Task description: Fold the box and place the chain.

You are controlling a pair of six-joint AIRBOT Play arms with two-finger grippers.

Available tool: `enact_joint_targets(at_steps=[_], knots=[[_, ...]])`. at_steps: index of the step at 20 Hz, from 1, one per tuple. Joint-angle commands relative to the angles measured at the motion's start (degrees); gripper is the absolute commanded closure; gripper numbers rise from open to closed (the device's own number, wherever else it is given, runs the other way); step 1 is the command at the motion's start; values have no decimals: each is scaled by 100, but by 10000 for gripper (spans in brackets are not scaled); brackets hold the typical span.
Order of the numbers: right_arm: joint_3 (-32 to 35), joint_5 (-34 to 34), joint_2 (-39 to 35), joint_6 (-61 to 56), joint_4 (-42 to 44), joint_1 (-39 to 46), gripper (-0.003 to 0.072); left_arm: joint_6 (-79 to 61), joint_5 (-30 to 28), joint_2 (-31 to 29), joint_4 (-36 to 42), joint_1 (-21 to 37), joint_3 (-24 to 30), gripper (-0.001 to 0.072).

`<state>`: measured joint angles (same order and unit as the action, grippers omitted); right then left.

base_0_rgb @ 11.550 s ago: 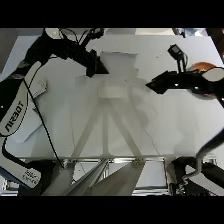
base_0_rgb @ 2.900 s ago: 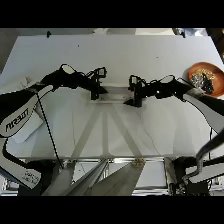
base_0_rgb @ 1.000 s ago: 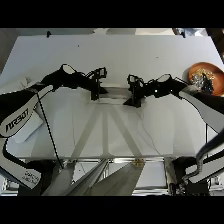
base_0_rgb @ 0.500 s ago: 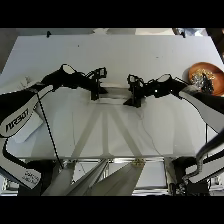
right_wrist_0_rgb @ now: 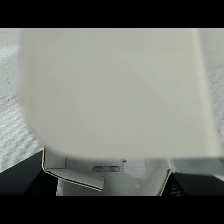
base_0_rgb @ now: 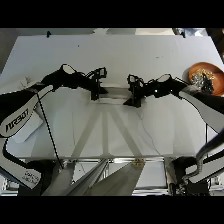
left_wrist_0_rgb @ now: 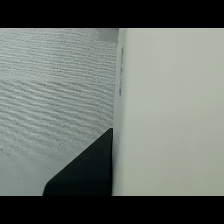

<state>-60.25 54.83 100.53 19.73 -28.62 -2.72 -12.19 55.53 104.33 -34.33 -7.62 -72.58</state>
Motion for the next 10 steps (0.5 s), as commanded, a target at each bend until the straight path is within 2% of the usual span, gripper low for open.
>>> enact_joint_targets(at_steps=[1,7,8,10], knots=[[-7,2,0,0,-2,-2,168,20,0,2,0,0,-4,695],[-7,2,0,0,0,-2,168,17,-7,0,59,2,-7,682],[-7,2,0,0,0,-2,168,20,2,0,57,2,-7,591],[-7,2,0,0,-2,-2,168,17,-9,0,70,2,-7,297]])
